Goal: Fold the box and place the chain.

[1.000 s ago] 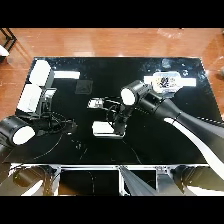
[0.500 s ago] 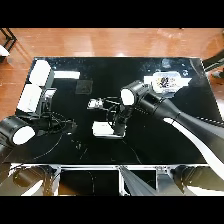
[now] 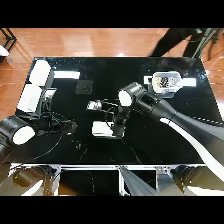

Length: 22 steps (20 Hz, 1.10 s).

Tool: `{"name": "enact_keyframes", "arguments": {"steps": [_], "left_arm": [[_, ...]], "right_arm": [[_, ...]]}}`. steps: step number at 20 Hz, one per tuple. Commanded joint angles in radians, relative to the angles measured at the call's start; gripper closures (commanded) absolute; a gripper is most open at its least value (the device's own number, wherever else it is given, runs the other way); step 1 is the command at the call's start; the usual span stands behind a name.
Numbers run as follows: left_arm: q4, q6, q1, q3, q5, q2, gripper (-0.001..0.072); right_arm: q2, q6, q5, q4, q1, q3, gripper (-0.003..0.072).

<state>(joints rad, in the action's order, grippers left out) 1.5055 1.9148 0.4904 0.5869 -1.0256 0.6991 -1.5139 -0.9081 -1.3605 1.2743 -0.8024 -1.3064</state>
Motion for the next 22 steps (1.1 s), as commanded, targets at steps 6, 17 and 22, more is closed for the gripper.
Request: {"name": "enact_keyframes", "arguments": {"steps": [6,17,22], "left_arm": [[0.001,0.0,0.0,0.0,0.001,-0.001,0.0077],[0.0,-0.001,0.0,0.0,0.015,-0.001,0.0077],[0.0,-0.001,0.0,0.0,0.024,-0.001,0.0077]], "right_arm": [[0.037,-0.049,-0.005,-0.002,-0.002,0.0,0.0381],[0.244,-0.257,-0.115,-0.289,0.31,0.212,0.0664],[0.377,-0.139,0.357,-1.065,0.444,0.65,0.0664]]}}
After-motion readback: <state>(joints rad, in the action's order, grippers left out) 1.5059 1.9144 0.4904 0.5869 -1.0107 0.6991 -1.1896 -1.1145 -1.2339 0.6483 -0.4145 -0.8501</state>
